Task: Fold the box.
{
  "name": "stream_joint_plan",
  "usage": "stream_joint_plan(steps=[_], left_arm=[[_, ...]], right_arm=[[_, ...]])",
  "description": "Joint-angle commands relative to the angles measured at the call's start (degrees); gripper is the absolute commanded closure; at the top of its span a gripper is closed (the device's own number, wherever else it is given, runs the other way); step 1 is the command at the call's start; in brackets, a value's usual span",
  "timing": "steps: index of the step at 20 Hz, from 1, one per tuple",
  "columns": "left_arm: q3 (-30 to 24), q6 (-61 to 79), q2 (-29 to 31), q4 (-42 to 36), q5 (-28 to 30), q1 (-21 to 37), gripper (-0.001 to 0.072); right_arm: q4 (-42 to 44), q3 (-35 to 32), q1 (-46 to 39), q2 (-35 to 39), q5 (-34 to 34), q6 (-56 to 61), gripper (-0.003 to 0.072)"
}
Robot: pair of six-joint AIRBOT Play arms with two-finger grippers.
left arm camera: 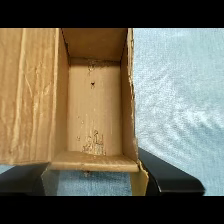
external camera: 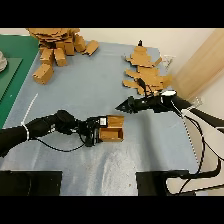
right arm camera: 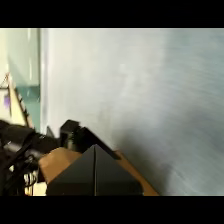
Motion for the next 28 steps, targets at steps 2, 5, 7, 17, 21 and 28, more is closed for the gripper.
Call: stream_joint_plan(steps=[2,5,7,17,21,28], left_arm=[[0.04,0.0,0.0,0.02,-0.02,0.04,0.0248],[0.04,0.0,0.0,0.02,-0.02,0.04,0.0248],[0.04,0.0,0.0,0.02,-0.02,0.04,0.0248],[0.04,0.0,0.0,0.02,0.0,0.04,0.0248],[0.04,0.0,0.0,0.02,-0.02,0.04,0.0248],[0.04,0.0,0.0,0.02,-0.02,0.04,0.0248]], right_arm=[[-6.8,3.06,5.51,1.88,7.93,-5.18,0.0684],[-19.74,0.55,9.57,7.96,2.12,-2.34,0.0684],[-23.61,-5.03,11.76,12.94,-4.42,-2.12,0.0684],[-33.27,-22.71,24.9,38.66,-36.98,-10.21,0.0512],[-32.44,-22.38,25.62,36.83,-36.48,-21.33,0.0318],[-27.87,-21.73,26.34,36.57,-27.91,-31.91,0.0315]])
